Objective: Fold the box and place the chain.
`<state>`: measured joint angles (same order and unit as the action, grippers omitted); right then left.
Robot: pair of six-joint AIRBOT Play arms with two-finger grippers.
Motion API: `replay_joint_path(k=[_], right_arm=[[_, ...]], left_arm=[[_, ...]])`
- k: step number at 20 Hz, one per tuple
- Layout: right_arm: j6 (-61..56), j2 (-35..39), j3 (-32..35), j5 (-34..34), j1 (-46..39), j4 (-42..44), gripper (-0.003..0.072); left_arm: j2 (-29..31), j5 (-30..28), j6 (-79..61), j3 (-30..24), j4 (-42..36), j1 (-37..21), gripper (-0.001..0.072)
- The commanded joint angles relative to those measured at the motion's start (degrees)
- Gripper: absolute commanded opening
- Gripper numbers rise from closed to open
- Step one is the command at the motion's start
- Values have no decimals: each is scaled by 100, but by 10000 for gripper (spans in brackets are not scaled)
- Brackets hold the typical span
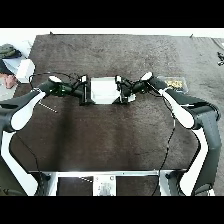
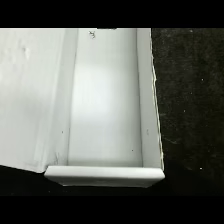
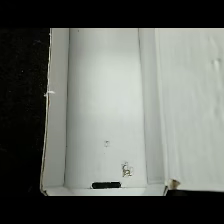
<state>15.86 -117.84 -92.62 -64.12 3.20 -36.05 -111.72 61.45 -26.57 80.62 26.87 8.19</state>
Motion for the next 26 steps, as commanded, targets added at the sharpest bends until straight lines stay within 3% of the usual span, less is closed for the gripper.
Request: replay_joint_path(k=[1,18,20,26], right_arm=[[2,-2,2,-13,4,-13,368],[2,-2,2,-13,4,-13,368],[2,-2,2,-13,4,-13,368],[2,-2,2,-13,4,-13,368]], left_arm=[[-7,13,-116,9,-11,-2,718],[-282,114,-103,271,-46,59,706],[-293,208,-127,271,-48,59,633],[-293,216,-243,269,-120,94,636]])
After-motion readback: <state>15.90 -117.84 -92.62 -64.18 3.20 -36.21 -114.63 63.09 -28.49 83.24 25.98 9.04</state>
